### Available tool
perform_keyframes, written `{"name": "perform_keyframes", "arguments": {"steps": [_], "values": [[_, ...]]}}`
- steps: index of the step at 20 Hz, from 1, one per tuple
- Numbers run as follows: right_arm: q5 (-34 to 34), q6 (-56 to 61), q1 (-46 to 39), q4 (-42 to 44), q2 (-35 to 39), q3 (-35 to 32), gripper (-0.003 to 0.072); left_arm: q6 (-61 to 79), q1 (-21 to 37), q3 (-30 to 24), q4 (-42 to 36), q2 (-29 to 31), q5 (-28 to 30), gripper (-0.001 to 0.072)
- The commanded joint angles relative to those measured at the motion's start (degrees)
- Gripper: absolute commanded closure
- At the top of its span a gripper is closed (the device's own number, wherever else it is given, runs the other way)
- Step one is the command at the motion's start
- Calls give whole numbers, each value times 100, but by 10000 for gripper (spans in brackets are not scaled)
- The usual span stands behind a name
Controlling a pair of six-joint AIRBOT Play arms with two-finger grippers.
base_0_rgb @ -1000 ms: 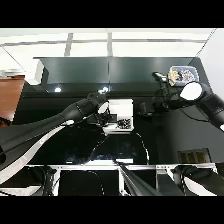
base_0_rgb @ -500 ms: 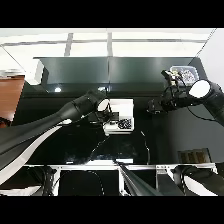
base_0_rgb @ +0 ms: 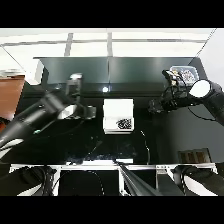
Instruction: Fold the box and place the chain.
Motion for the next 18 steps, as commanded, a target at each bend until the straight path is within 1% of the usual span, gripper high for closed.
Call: {"name": "perform_keyframes", "arguments": {"steps": [1, 2, 3, 4, 5, 6, 8, 9, 10, 11, 13, 15, 16, 17, 18], "values": [[2, 0, 0, 2, 0, 0, 423, 1217, 970, -1325, -1272, 1187, 1281, 183], [2, 0, 0, 2, 0, 0, 423, 2216, 1255, -1661, -2164, 1399, 1681, 182], [0, 0, 0, 2, 0, 2, 423, 3438, 1537, -1963, -3202, 1517, 1878, 182], [0, 0, 0, 2, 0, 0, 423, 4538, 1759, -2164, -4002, 1519, 1843, 182], [2, 0, 0, 2, 0, 0, 423, 5462, 1921, -2326, -4498, 1482, 1773, 181], [2, 0, 0, 2, 0, 0, 423, 5941, 1976, -2420, -4627, 1434, 1755, 182], [2, 2, 0, 4, 0, 0, 423, 6749, 1971, -2476, -4612, 1296, 1749, 178], [2, 2, 0, 4, 0, 0, 423, 7289, 1971, -2476, -4616, 1211, 1720, 156], [2, 4, 0, 4, 0, 0, 423, 7750, 1971, -2476, -4618, 1128, 1722, 59], [2, 17, 0, 7, 0, 0, 423, 8105, 1971, -2476, -4618, 1014, 1764, 1], [2, 131, 0, 7, 0, 0, 423, 8629, 1971, -2463, -4616, 732, 2063, 1], [2, 229, 0, 11, 0, 0, 423, 9436, 1965, -2457, -4614, 448, 2269, 2], [2, 264, 0, 11, 0, 0, 423, 10065, 1930, -2459, -4610, 330, 2343, 5], [7, 267, 0, 13, 0, 0, 423, 10863, 1910, -2441, -4627, 260, 2280, 13], [17, 286, 0, 13, 0, 0, 423, 11420, 1917, -2417, -4763, 177, 2376, 31]]}}
